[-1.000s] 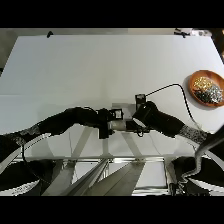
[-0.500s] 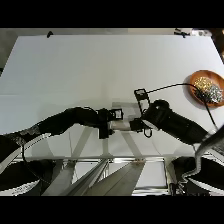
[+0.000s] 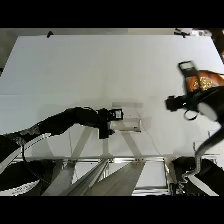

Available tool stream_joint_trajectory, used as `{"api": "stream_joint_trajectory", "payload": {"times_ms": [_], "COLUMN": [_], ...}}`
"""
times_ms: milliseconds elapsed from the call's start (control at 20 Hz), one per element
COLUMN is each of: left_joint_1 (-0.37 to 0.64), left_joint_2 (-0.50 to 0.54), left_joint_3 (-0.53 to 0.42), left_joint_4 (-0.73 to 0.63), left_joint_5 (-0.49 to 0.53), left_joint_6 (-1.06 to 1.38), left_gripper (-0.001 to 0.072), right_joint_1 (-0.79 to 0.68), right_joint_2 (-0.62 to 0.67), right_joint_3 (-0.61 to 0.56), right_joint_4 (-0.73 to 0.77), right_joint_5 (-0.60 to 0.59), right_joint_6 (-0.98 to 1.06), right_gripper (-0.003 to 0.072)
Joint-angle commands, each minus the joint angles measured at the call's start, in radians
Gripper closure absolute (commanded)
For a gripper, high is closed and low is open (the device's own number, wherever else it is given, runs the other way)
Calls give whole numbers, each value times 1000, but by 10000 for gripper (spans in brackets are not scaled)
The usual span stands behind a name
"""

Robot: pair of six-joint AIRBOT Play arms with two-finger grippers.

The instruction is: Fold the box and place the chain.

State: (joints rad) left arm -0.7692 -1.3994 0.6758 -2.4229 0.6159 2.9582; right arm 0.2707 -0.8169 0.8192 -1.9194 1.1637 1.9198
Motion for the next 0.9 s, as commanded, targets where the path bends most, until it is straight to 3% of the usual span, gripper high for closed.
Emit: {"api": "stream_joint_trajectory", "payload": {"times_ms": [0, 150, 300, 500, 700, 850], "left_joint_1": [1, 1, 1, 1, 1, 1], "left_joint_2": [0, 0, 0, 0, 0, 0], "left_joint_3": [0, 0, 0, 0, 0, 0], "left_joint_4": [1, 1, 1, 1, 1, 1], "left_joint_5": [0, 0, 0, 1, 0, 0], "left_joint_6": [0, 1, 1, 0, 1, 1], "left_gripper": [572, 572, 572, 572, 572, 572], "right_joint_1": [-444, -737, -873, -895, -893, -893], "right_joint_2": [-33, -173, -336, -491, -558, -568], "right_joint_3": [1, 1, 2, 48, 72, 72], "right_joint_4": [-4, 173, 359, 399, 510, 571], "right_joint_5": [-245, -375, -463, -501, -515, -474], "right_joint_6": [-149, -310, -488, -483, -517, -556], "right_gripper": [122, 53, 39, 40, 53, 174]}}
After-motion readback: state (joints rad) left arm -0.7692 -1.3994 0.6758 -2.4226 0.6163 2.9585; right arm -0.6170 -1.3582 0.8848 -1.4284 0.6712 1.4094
